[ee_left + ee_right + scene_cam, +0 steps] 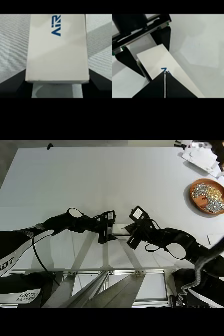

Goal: Fold the box and place the chain.

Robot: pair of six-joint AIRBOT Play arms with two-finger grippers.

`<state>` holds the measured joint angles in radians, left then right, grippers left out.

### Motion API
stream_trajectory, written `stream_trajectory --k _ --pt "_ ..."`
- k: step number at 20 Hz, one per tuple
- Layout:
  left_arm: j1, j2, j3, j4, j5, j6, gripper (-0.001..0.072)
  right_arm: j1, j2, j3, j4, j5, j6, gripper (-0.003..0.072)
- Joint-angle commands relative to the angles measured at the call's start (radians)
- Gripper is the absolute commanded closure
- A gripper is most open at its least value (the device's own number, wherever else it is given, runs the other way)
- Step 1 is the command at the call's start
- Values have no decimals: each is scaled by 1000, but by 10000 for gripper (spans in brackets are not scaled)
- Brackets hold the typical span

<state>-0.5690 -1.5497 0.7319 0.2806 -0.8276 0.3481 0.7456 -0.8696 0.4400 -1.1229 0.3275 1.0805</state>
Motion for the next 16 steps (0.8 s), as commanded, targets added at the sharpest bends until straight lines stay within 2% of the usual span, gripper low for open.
stream_trajectory --k 1,12,16 --pt "0 0 0 0 0 0 437 0 -50 -10 13 -44 34 667" --pt "0 0 0 0 1 0 437 6 -50 -53 32 -44 33 667" --pt "0 0 0 0 1 0 437 115 -50 -78 29 -65 6 668"
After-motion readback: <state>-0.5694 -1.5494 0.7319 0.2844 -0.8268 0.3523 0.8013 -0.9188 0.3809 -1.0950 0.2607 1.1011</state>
